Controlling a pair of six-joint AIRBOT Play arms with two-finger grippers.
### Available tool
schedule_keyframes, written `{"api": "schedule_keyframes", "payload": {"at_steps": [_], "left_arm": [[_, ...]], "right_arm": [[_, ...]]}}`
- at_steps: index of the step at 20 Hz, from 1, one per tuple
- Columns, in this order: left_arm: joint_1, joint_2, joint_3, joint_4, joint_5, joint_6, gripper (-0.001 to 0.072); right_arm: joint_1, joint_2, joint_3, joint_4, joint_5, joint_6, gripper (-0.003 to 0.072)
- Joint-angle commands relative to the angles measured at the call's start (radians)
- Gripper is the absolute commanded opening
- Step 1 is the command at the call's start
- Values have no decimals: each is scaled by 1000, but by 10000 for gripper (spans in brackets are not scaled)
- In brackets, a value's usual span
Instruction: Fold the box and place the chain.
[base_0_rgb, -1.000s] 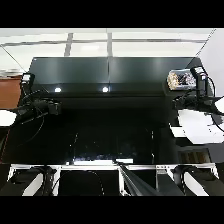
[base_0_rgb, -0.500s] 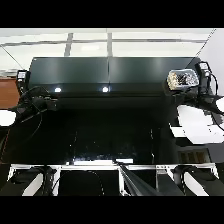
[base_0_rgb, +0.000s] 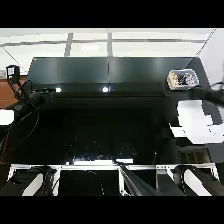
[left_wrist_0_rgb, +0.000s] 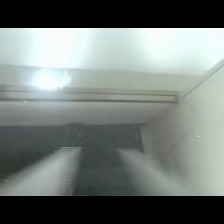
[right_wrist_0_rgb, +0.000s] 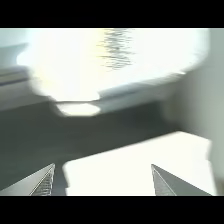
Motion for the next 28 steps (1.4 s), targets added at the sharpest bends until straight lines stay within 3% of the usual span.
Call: {"api": "schedule_keyframes", "payload": {"at_steps": [1, 4, 7, 11, 14, 15, 17, 18, 19, 20, 24, 28], "left_arm": [[-11, -1, 0, -19, -91, -1, 708], [-11, -1, 0, -5, -214, 3, 708], [-11, -1, 0, -5, -274, 3, 709], [-11, -1, 0, -7, -284, 2, 708], [-11, -1, 0, -7, -287, 2, 708], [-11, -1, 0, -7, -287, 2, 708], [-11, -1, 0, -7, -286, 2, 708], [-11, -1, 0, -7, -286, 2, 708], [-11, -1, 0, -7, -286, 2, 708], [-11, -1, 0, -7, -287, 2, 708], [-11, -1, 0, -7, -285, 2, 708], [-11, -1, 0, -16, -287, 2, 707]], "right_arm": [[-351, -126, 112, -104, 129, 151, 719], [-552, -301, 284, 75, 362, -141, 719], [-597, -482, 450, 66, 621, -377, 718], [-595, -540, 464, 62, 552, -554, 718], [-596, -581, 464, 8, 608, -623, 717], [-598, -584, 463, 8, 620, -651, 607], [-596, -583, 463, 16, 636, -661, 277], [-595, -583, 461, 16, 661, -662, 229], [-594, -581, 461, 16, 684, -661, 85], [-591, -574, 460, 20, 703, -657, 17], [-544, -452, 399, 145, 690, -646, 16], [-434, -246, 213, 387, 655, -655, 16]]}}
